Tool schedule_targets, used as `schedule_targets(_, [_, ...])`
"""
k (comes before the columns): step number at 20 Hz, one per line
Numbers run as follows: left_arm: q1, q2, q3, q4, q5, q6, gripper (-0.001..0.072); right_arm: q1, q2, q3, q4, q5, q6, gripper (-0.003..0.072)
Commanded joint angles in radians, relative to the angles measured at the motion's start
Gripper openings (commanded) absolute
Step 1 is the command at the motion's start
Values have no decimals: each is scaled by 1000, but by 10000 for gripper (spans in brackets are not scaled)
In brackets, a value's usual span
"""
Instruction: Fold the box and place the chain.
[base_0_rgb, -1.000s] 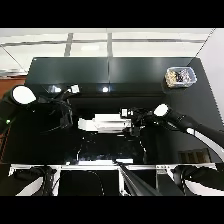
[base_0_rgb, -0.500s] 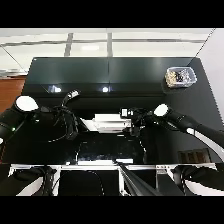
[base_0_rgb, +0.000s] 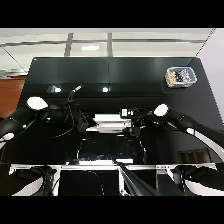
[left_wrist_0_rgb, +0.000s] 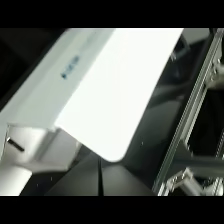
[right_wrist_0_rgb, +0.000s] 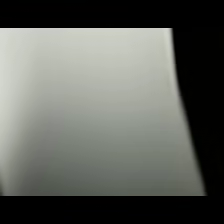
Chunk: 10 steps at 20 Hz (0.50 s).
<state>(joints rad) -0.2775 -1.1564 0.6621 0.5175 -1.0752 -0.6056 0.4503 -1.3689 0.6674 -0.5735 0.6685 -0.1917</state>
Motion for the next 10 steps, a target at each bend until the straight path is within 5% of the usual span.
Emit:
schedule_targets(1, [-7, -84, 0, -175, 82, 74, 22, 0, -1, 0, 0, 0, 0, 241])
schedule_targets(10, [-24, -200, 85, -48, 287, 77, 21, 0, -1, 0, 0, 0, 0, 241])
